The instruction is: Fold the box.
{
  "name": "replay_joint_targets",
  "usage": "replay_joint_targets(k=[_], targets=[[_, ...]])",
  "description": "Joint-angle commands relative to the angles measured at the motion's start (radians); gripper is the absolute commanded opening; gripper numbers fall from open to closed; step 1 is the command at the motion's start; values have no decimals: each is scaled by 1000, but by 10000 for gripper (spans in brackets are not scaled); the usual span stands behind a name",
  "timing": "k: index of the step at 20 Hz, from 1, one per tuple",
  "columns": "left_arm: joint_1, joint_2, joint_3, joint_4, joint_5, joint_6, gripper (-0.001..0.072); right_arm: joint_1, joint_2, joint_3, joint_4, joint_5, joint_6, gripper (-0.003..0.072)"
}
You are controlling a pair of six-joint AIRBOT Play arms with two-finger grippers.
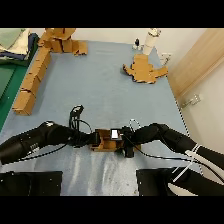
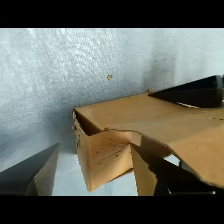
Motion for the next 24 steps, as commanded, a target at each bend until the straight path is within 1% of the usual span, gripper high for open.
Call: replay_joint_targets(k=[1,3,4,9,10,14,17,18,21,24], targets=[[-68,-109,124,225,-105,-203,668,0,1,0,0,0,0,497],[-99,-149,188,327,-191,-292,668,0,1,0,0,0,0,497],[-113,-157,203,341,-201,-308,668,0,1,0,0,0,0,497],[-164,-164,217,345,-215,-376,666,0,1,0,0,0,0,497],[-172,-164,217,363,-223,-399,657,0,1,0,0,0,0,497],[-183,-196,230,387,-288,-462,657,0,1,0,0,0,0,497],[-183,-248,285,414,-352,-454,658,0,1,0,0,0,0,497],[-183,-264,299,422,-352,-439,658,0,1,0,0,0,0,497],[-183,-306,311,422,-298,-438,659,0,1,0,0,0,0,497],[-183,-310,311,419,-315,-439,659,0,1,0,0,0,0,497]])
